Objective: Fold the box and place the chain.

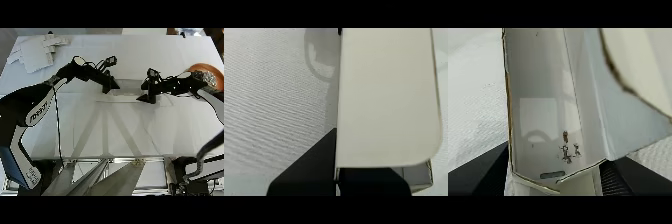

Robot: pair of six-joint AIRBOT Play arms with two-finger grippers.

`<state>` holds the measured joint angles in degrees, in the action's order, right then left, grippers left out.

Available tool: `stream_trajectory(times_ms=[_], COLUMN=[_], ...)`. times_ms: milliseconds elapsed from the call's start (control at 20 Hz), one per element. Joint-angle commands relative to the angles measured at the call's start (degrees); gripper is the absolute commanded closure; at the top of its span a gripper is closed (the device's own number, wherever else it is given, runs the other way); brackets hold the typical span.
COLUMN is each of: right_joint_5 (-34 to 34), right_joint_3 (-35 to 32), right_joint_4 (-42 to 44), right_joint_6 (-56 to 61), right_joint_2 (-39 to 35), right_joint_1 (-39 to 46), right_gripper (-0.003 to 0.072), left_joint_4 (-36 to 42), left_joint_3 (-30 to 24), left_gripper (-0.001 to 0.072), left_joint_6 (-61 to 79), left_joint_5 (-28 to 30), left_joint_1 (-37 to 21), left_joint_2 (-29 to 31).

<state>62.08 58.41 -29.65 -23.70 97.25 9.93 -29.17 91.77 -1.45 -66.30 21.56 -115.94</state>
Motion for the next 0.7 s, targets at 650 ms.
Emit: stream_trajectory(times_ms=[650], right_joint_5=[0.2], right_joint_3=[0.0], right_joint_4=[1.2], right_joint_6=[-4.2], right_joint_2=[1.2], right_joint_1=[0.2], right_gripper=[0.0107], left_joint_4=[0.0], left_joint_3=[0.0], left_gripper=[0.0699], left_joint_6=[0.0], left_joint_5=[0.1], left_joint_1=[0.0], left_joint_2=[0.0])
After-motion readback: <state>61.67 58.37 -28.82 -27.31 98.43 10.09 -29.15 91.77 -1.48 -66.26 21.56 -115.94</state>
